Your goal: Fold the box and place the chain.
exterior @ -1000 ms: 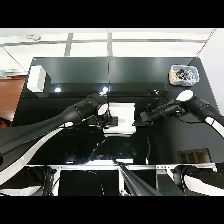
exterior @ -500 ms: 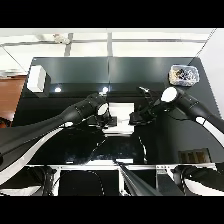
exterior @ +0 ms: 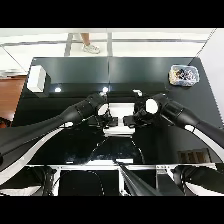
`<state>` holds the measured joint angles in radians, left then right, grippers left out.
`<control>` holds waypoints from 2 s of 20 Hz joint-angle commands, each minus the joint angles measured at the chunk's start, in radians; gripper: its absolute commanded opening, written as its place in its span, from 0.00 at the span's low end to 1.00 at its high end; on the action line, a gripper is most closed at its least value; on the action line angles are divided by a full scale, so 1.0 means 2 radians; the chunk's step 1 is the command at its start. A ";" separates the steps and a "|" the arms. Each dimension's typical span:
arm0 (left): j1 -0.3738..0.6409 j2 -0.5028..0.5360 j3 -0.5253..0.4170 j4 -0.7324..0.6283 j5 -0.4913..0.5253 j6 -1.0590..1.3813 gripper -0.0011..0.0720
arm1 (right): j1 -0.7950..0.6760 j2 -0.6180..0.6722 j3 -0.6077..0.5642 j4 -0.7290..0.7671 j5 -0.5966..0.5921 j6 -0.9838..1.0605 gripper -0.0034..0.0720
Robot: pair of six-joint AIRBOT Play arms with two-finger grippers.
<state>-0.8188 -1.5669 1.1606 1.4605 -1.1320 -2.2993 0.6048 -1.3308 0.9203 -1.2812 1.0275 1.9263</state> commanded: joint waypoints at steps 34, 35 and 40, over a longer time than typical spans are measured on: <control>0.000 0.000 0.000 0.000 0.001 0.000 0.06 | 0.048 -0.047 0.038 -0.080 0.048 0.132 0.33; 0.000 0.000 0.000 0.000 0.001 0.000 0.06 | 0.048 -0.049 0.038 -0.080 0.047 0.133 0.33; 0.000 0.000 0.000 0.000 0.001 0.000 0.06 | 0.048 -0.052 0.038 -0.081 0.045 0.133 0.13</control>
<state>-0.8188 -1.5665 1.1606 1.4612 -1.1286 -2.2997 0.6991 -1.4315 0.9955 -1.4376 1.1183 2.1906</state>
